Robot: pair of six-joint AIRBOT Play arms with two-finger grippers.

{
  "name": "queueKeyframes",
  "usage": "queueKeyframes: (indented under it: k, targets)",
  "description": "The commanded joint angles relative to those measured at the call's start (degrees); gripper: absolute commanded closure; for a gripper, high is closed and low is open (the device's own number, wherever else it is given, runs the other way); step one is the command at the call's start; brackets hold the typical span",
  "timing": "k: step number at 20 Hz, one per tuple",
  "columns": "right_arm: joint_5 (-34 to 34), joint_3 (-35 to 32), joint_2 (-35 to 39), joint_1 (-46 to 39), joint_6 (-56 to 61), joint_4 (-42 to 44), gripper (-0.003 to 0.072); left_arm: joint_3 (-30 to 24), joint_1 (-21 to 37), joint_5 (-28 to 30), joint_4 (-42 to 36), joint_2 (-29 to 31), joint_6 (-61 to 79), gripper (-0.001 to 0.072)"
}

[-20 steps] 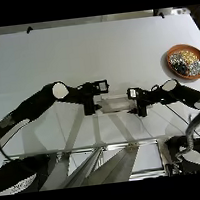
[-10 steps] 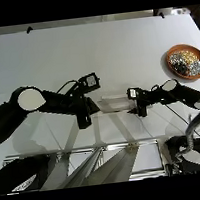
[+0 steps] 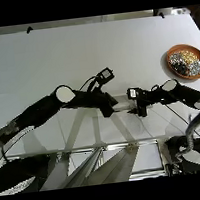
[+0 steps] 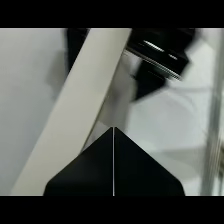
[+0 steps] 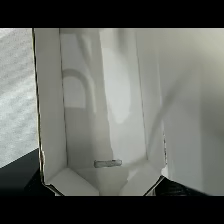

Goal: Fold the box and place the chain.

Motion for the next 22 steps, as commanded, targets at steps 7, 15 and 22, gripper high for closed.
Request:
queueKeyframes:
  k: [7,15,22]
  targets:
    - [0.0,0.0,0.0,0.0,0.0,0.0,0.0224,0.0,0.2,18.3,-12.7,-8.6,-1.8,0.0705]
    - [0.0,0.0,0.0,0.0,0.0,0.0,0.0224,0.0,0.6,12.4,-12.6,-11.3,-3.2,0.0709]
    - [0.0,0.0,0.0,0.0,0.0,0.0,0.0224,0.2,0.6,10.1,-12.9,-10.0,-3.1,0.0708]
